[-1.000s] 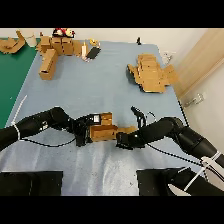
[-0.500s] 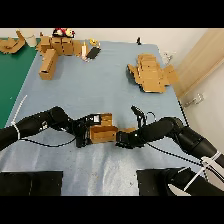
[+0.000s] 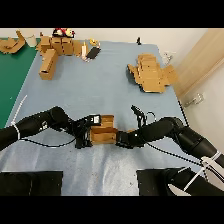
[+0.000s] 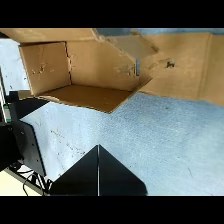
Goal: Fold the box.
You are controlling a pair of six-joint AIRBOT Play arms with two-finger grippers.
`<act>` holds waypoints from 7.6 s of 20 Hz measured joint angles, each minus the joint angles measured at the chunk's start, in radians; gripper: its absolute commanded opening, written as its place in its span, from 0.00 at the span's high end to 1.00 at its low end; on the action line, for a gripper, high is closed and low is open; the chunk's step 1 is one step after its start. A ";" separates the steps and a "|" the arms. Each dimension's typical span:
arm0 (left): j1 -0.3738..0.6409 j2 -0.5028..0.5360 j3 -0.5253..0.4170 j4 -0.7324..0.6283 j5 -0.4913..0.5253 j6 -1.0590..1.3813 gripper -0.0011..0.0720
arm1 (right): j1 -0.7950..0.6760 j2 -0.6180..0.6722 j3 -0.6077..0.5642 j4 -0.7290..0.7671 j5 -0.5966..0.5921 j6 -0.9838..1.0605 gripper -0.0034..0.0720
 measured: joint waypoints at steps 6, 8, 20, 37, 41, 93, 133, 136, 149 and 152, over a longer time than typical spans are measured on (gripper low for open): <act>0.000 0.000 0.000 -0.003 0.002 0.000 0.05 | 0.000 0.000 0.000 0.000 0.000 0.000 0.95; 0.000 0.000 0.000 -0.019 0.008 0.001 0.05 | 0.000 0.000 0.000 0.000 0.000 0.000 0.95; -0.006 -0.001 0.000 -0.051 0.003 0.003 0.06 | 0.000 0.000 0.000 0.000 0.002 0.000 0.95; -0.055 -0.001 0.000 0.043 0.040 -0.070 0.20 | 0.000 0.000 0.000 0.006 0.003 0.000 0.95; -0.044 0.000 0.000 0.058 0.033 -0.063 0.20 | 0.000 0.000 0.000 0.008 0.012 0.000 0.95; -0.060 0.000 0.002 0.027 0.020 0.006 0.62 | -0.005 0.000 0.001 0.008 0.137 0.047 0.95; -0.060 0.001 0.001 0.038 0.005 0.003 0.41 | -0.006 0.033 0.132 -0.370 -0.020 -0.367 0.95; -0.060 0.001 0.001 0.038 0.005 0.003 0.40 | 0.053 0.093 0.065 -0.383 -0.116 -0.533 0.29; -0.060 0.001 0.001 0.038 0.005 0.003 0.41 | 0.094 -0.056 0.022 -0.407 0.101 -1.048 0.29; -0.060 0.001 0.001 0.038 0.005 0.003 0.41 | 0.095 -0.066 0.022 -0.372 0.154 -1.136 0.29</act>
